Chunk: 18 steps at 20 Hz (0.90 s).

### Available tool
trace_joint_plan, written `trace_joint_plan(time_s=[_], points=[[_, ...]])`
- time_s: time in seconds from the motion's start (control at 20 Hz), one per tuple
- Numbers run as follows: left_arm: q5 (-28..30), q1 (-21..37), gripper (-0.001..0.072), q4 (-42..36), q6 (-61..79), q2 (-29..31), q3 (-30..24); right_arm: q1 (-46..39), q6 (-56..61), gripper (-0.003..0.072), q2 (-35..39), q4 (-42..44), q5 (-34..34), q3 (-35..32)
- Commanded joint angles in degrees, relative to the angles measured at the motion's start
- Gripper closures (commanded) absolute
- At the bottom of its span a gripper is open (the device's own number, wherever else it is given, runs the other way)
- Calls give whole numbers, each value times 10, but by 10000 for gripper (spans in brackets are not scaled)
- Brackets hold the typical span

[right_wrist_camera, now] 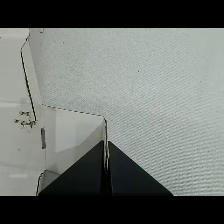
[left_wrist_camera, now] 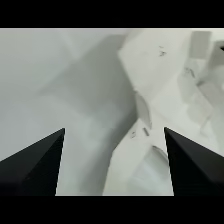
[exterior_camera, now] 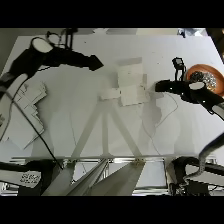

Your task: Fold the box and place the chain.

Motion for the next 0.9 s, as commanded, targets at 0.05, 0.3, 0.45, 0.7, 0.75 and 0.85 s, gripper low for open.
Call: trace_joint_plan(time_s=[0.05, 0.3, 0.45, 0.7, 0.75, 0.85], points=[[-62, -49, 12, -30, 29, -148, 138, 0, 0, 674, 0, 0, 0, 0], [22, -94, 14, -37, 29, -182, 150, 0, 0, 674, 0, 0, 0, 0], [36, -117, 16, -34, 24, -191, 151, 0, 0, 674, 0, 0, 0, 0], [24, -139, 38, -16, 10, -201, 151, 0, 0, 674, 0, 0, 0, 0], [12, -139, 38, -16, 9, -201, 154, 0, 0, 674, 0, 0, 0, 0], [-15, -129, 38, -16, 10, -196, 160, 0, 0, 674, 0, 0, 0, 0]])
